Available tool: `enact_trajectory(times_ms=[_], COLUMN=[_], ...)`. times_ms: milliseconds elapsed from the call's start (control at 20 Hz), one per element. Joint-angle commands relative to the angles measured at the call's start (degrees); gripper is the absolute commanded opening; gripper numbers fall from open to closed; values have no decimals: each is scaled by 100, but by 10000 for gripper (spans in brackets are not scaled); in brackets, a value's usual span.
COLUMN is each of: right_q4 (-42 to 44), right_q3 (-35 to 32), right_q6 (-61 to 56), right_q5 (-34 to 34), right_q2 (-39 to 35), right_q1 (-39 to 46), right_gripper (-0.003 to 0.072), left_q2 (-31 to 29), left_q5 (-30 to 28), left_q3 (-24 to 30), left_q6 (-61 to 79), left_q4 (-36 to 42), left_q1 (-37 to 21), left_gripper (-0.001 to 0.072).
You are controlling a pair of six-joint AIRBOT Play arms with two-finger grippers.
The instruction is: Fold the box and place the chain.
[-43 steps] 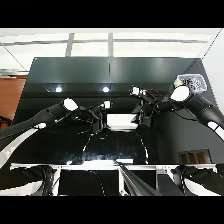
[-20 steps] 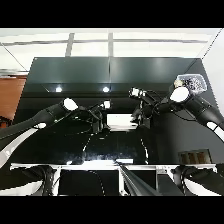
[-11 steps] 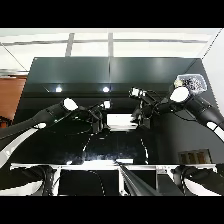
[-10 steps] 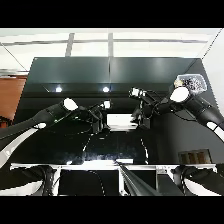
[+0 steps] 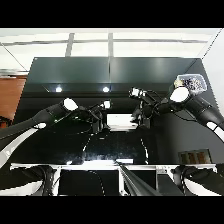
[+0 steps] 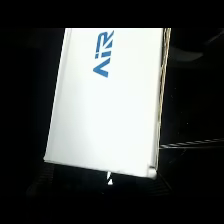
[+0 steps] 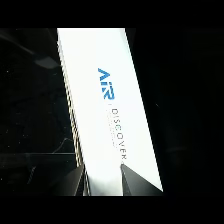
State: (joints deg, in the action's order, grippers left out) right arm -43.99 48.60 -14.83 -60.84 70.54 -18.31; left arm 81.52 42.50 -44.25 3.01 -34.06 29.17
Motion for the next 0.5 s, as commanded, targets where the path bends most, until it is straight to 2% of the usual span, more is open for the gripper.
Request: enact_trajectory(times_ms=[0, 450], right_q4=[13, 2], right_q3=[0, 0], right_q6=[-247, -275], right_q5=[72, 59], right_q2=[4, 4], right_q1=[-2, -2], right_gripper=[238, 238], left_q2=[2, 2], left_q5=[0, 7], left_q3=[-4, -4], left_q6=[0, 0], left_q4=[0, 0], left_q1=[0, 0], left_gripper=[447, 447])
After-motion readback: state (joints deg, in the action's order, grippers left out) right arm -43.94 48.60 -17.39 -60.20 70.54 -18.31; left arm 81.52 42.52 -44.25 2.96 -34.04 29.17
